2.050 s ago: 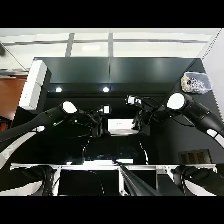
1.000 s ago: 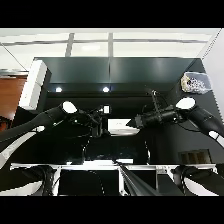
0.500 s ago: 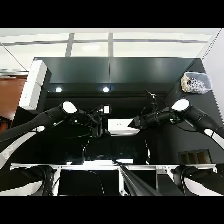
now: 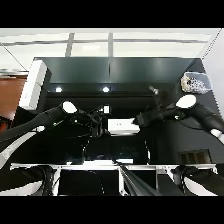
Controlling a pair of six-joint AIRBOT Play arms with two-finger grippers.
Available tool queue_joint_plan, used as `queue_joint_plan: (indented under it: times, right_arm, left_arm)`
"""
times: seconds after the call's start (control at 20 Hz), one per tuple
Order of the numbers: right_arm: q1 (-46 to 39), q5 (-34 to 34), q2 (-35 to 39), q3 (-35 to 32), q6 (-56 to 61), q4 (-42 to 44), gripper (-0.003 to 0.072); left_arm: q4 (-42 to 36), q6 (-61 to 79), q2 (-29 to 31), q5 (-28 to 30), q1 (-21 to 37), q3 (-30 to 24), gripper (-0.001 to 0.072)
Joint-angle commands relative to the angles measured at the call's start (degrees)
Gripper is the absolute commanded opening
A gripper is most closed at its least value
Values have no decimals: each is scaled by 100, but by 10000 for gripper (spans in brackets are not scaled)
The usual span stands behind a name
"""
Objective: Fold the box and place the chain.
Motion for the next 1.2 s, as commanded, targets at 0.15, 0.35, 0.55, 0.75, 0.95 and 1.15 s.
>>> queue_joint_plan:
  times: [0.15,0.35,0.55,0.75,0.95,1.15]
  right_arm:
    - [-1165,-223,1572,417,793,-2686,13]
    - [-1338,-879,1565,271,1080,-3727,13]
    - [-1349,-1040,1563,227,1099,-3729,13]
    - [-1486,-1119,1558,227,1104,-3928,13]
    - [-1547,-1152,1513,225,1126,-3934,14]
    - [-1547,-1279,1462,175,1141,-3873,14]
  left_arm:
    - [2,9,0,2,0,4,444]
    - [2,-11,0,2,-7,7,609]
    - [79,-22,380,-31,44,11,704]
    - [592,-933,1375,-68,44,11,708]
    - [610,-1547,1976,-151,-85,52,708]
    - [608,-1821,1283,127,-566,581,707]
